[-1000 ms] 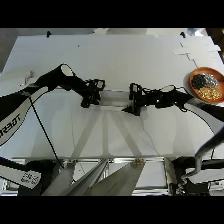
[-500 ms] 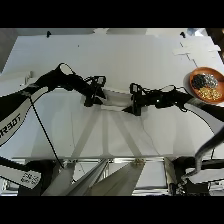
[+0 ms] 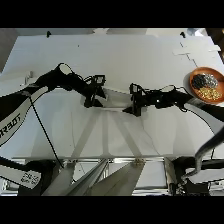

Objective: Fold the box and place the chain.

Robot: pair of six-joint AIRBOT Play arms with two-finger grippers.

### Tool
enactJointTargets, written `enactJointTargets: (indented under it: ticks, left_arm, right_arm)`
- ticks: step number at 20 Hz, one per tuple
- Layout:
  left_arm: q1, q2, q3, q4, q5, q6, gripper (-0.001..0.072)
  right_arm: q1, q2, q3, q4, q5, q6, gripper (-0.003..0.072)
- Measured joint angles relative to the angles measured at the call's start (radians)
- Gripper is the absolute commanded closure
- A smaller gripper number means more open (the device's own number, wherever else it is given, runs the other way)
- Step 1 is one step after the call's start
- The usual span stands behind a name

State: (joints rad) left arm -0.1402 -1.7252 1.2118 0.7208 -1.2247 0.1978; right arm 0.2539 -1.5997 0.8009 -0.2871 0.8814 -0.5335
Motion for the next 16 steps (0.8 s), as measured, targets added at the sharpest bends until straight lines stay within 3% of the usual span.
enactJointTargets:
  ticks: [2, 3, 11, 16]
  left_arm:
    - [-0.001, 0.0, 0.0, -0.003, -0.007, -0.019, 0.0681]
    - [-0.001, 0.0, 0.0, 0.001, -0.007, -0.026, 0.0702]
    - [0.037, 0.019, -0.001, 0.066, -0.042, -0.09, 0.0702]
    - [0.131, 0.141, -0.053, 0.074, -0.04, -0.126, 0.0703]
  right_arm:
    - [0.0, 0.0, 0.0, 0.005, -0.006, 0.003, 0.0166]
    - [0.0, 0.0, 0.0, 0.005, -0.006, 0.003, 0.0166]
    - [0.0, 0.0, 0.001, 0.004, -0.004, 0.003, 0.0166]
    - [0.0, 0.0, 0.001, 0.003, -0.003, 0.003, 0.0166]
